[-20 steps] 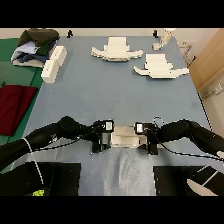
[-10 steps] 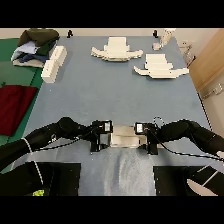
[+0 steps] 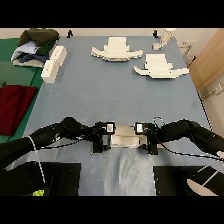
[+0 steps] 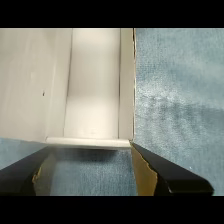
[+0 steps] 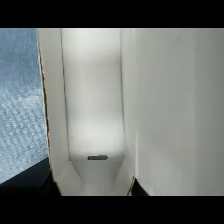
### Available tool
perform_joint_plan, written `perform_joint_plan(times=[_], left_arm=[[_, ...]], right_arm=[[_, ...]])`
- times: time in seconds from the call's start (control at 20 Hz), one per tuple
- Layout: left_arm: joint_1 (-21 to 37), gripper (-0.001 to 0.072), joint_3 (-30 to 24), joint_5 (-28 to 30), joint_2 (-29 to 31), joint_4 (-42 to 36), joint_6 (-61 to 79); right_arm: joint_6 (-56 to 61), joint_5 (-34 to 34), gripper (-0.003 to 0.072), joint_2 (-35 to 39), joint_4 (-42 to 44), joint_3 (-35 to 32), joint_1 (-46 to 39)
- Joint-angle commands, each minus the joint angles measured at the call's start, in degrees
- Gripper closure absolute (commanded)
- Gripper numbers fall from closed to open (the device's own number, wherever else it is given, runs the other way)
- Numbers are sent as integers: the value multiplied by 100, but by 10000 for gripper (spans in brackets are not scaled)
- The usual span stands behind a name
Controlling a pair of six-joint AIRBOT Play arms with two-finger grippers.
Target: Fold the box.
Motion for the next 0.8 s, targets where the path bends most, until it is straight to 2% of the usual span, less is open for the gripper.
perform_joint_plan(times=[0.0, 0.4, 0.45, 0.5, 0.75], left_arm=[[-28, 17, 35, 0, -111, -33, 33], [-28, 18, 256, -50, -380, -48, -57], [-28, 26, 256, -50, -380, -50, -57], [-28, 131, 256, -50, -380, -50, -57], [-52, 133, 256, -61, -378, -125, -55]], right_arm=[[2, 4, 181, 0, 0, 2, -2], [2, 4, 182, 0, 0, 2, -2], [2, 4, 182, 0, 0, 2, -2], [0, 4, 182, 0, 0, 2, -2], [2, 4, 182, 0, 0, 2, -2]])
